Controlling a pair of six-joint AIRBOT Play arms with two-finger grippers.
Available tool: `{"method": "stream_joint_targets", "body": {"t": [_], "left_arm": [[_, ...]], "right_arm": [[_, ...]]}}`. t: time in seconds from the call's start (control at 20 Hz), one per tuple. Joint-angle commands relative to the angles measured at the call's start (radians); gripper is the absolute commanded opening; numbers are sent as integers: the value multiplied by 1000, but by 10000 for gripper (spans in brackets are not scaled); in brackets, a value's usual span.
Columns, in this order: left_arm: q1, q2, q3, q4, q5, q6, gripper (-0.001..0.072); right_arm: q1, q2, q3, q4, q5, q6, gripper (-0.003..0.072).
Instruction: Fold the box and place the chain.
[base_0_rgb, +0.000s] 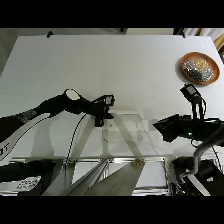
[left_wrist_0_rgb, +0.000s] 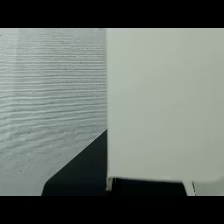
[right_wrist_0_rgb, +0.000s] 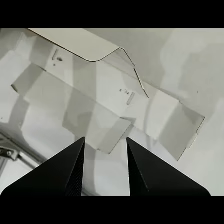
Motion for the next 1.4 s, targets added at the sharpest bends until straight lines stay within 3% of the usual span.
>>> {"method": "stream_joint_targets", "body": {"t": [0.0,1.1,1.35], "left_arm": [[-1,-1,-1,4,2,3,5],[-1,0,0,-51,66,-16,5],[-1,0,0,14,37,-16,5]], "right_arm": [[0,1,0,0,0,1,295],[0,1,0,-2,-10,1,295],[0,1,0,-5,-23,0,295]]}}
